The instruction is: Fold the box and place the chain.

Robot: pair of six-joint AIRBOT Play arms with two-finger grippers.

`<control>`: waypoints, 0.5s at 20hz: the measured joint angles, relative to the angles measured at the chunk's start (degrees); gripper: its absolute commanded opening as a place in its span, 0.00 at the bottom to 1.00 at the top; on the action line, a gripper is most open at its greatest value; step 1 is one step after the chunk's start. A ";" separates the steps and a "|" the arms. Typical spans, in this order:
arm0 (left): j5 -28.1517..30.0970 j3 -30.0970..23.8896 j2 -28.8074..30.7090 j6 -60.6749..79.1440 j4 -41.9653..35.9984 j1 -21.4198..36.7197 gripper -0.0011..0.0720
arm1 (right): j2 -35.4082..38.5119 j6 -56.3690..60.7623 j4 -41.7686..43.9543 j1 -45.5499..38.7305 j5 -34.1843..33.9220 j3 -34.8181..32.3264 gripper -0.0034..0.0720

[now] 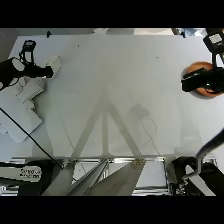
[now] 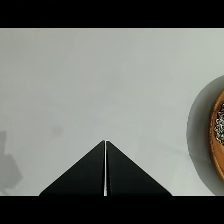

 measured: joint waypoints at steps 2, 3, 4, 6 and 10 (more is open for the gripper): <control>-0.66 -0.11 -2.12 -0.35 0.07 -0.09 0.03 | 0.00 -0.02 0.00 0.00 -0.02 0.00 0.06; -0.83 -0.09 -2.84 -0.39 0.11 -0.13 0.03 | 0.00 -0.02 -0.02 0.00 0.00 0.00 0.06; -0.81 -0.09 -3.50 -0.42 0.11 -0.15 0.04 | 0.00 -0.02 0.00 0.00 -0.02 0.00 0.06; -1.01 -0.07 -4.35 -0.57 0.04 -0.17 0.29 | 0.00 0.00 -0.02 0.00 -0.02 0.00 0.06; -1.42 -0.13 -5.22 0.39 0.42 -0.22 0.95 | 0.00 0.00 0.00 -0.02 0.00 0.00 0.06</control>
